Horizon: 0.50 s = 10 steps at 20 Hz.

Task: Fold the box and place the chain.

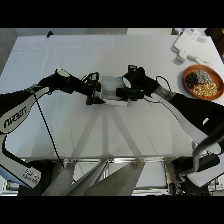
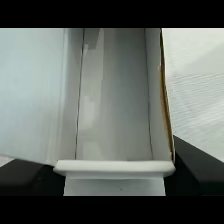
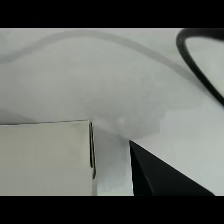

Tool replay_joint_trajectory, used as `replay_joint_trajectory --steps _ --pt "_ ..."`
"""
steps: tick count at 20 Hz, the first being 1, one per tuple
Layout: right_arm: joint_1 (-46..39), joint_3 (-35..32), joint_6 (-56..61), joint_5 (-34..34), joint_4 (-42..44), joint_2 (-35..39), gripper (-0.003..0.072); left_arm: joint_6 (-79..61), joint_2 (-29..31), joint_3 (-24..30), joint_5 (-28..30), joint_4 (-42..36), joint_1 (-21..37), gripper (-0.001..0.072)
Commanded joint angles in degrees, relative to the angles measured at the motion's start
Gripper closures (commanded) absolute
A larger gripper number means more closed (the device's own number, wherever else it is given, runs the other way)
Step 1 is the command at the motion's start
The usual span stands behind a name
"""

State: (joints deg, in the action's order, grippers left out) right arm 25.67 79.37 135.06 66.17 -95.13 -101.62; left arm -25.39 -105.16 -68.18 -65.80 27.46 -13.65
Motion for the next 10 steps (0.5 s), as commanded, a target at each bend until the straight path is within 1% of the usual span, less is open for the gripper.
replay_joint_trajectory --steps 1,5,7,10 --pt "0.6 0.0 -3.7 4.7 0.2 1.4 0.0347 -0.1 0.0 0.0 0.4 0.0 0.0 0.0273" --pt "0.7 0.0 -3.7 6.1 -0.6 5.6 0.035 -0.1 0.0 0.0 0.4 0.0 0.0 0.0273" --pt "0.7 0.0 -3.7 5.4 -1.0 8.1 0.0437 -0.1 0.0 0.0 0.4 0.0 0.0 0.0273" --pt "0.7 0.0 -3.7 5.3 -1.0 11.5 0.0437 -0.1 0.0 0.0 0.4 0.0 0.0 0.0273"
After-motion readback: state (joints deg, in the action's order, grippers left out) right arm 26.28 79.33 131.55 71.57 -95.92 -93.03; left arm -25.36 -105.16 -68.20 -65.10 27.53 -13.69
